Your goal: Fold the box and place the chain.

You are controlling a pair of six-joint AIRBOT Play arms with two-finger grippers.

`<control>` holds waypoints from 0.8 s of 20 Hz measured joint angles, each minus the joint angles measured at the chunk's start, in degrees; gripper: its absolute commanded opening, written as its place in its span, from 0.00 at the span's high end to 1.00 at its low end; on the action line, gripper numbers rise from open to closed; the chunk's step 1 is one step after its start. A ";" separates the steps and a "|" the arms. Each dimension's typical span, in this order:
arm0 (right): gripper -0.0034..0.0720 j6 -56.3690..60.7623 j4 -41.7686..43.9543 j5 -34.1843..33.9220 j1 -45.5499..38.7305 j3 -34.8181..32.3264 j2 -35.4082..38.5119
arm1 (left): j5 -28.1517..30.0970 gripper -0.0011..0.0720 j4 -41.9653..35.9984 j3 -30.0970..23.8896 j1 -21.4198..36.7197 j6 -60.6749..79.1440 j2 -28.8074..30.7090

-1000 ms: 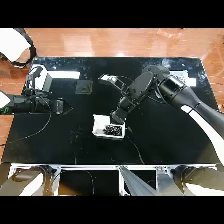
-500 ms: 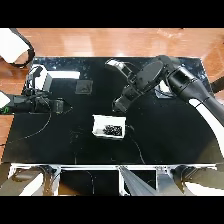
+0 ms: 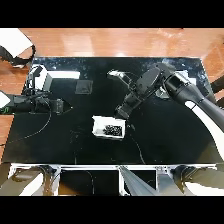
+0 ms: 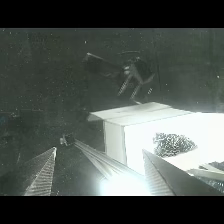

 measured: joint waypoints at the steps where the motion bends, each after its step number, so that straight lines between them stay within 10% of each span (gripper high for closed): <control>1: 0.02 -0.09 0.11 -0.07 0.37 -0.07 -0.02 | 0.02 0.13 0.00 -0.02 0.00 -0.02 0.00; 16: 0.02 -6.88 -4.83 -1.03 7.06 -1.40 -0.20 | -0.07 0.13 0.00 -0.02 0.24 0.63 0.00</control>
